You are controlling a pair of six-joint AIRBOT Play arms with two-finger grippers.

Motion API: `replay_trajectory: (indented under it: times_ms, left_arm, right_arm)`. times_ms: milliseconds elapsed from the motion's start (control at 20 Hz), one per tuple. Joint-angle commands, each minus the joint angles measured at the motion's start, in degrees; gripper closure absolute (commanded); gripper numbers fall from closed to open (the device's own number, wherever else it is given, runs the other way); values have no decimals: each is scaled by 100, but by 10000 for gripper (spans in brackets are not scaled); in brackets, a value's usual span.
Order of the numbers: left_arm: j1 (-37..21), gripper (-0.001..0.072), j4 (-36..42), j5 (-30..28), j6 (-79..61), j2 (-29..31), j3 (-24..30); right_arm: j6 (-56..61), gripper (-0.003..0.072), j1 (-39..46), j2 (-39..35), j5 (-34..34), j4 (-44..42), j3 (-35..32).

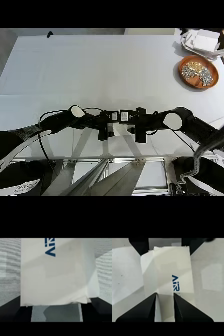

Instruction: Fold the box and place the chain.

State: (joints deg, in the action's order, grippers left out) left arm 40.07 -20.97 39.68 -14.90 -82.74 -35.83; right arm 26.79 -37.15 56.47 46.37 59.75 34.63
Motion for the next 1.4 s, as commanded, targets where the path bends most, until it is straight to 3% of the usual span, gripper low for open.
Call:
replay_trajectory:
  times_ms: [0,1100,1350]
  left_arm:
    - [2,399,-7,-2,-15,2,0]
    - [2,399,-7,-2,-15,2,0]
    - [2,399,-7,-2,-15,2,0]
  right_arm:
    - [17,472,-4,-87,-37,4,0]
    - [87,472,-4,-278,-181,201,0]
    - [131,473,-4,-278,-566,348,0]
